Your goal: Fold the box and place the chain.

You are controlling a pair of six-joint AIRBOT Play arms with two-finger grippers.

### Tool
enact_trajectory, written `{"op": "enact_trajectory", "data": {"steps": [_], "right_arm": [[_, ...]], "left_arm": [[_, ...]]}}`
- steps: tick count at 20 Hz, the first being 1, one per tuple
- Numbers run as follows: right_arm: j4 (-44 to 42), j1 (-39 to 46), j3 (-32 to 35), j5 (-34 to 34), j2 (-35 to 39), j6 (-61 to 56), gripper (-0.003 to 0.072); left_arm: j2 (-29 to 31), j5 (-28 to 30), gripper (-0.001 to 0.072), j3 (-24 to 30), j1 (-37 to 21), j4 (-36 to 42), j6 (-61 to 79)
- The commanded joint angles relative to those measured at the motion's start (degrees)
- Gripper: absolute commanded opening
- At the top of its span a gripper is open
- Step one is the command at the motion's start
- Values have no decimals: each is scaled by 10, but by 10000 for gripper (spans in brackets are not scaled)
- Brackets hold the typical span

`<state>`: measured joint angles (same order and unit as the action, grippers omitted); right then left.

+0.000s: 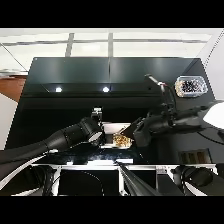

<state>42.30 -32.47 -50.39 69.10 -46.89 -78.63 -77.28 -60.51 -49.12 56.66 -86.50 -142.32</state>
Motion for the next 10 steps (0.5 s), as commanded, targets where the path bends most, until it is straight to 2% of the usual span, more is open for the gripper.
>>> {"op": "enact_trajectory", "data": {"steps": [1, 3, 5, 6, 10], "right_arm": [[0, -9, 15, -6, -33, 0, 42], [-1, -9, 26, -7, -41, 0, 66], [9, 0, 29, -2, -40, 0, 618], [16, 16, 29, 13, -37, 10, 647], [44, 161, 29, 98, -1, 118, 647]], "left_arm": [[0, 0, 31, 0, 0, 0, 0], [0, 0, 31, 0, 0, 0, 0], [0, 0, 31, 0, 0, 0, 0], [0, 0, 31, 0, 0, 0, 0], [0, 0, 31, 0, 0, 0, 0]]}}
